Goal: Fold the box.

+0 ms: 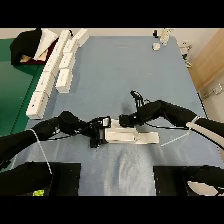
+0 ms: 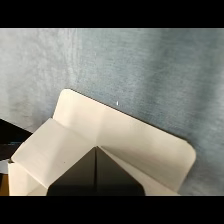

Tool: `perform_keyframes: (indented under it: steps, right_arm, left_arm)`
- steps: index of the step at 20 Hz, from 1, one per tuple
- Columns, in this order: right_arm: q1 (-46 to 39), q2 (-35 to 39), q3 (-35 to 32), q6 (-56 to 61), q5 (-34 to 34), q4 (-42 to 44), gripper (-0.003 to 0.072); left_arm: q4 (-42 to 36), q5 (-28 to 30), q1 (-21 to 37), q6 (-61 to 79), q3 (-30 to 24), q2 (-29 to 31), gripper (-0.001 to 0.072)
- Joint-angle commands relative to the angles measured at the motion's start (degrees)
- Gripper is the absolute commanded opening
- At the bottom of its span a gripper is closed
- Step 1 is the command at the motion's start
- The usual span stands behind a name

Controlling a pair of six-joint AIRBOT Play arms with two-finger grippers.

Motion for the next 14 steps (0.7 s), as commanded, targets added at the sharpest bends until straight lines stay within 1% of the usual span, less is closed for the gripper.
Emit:
perform_keyframes:
  steps: [1, 4, 6, 8, 10, 12, 14]
  right_arm:
    - [0.04, 1.09, 0.35, -2.45, -0.42, -1.09, 0.0002]
    - [0.02, 5.51, 1.44, -3.48, -0.42, -6.03, 0.0001]
    - [0.02, 9.84, 1.60, -3.48, -0.50, -11.30, 0.0001]
    - [0.02, 14.40, 1.60, -3.48, -2.32, -17.11, 0.0001]
    - [0.04, 18.75, 1.38, -4.24, -5.68, -20.39, 0.0001]
    - [0.09, 22.62, 0.42, -9.16, -10.16, -19.96, 0.0001]
    - [0.07, 25.75, -1.14, -17.29, -16.81, -16.83, 0.0001]
  left_arm:
    - [-0.07, 0.26, -0.02, -0.11, 0.07, -0.02, 0.0471]
    - [-0.07, 0.26, -0.02, -0.09, 0.07, -0.02, 0.0471]
    - [-0.07, 0.26, -0.02, -0.09, 0.07, -0.02, 0.0471]
    - [-0.07, 0.26, -0.02, -0.09, 0.07, -0.02, 0.0471]
    - [-0.07, 0.26, -0.02, -0.09, 0.07, -0.02, 0.0471]
    - [-0.07, 0.26, -0.02, -0.09, 0.07, -0.02, 0.0471]
    - [-0.07, 0.26, -0.02, -0.09, 0.07, -0.02, 0.0471]
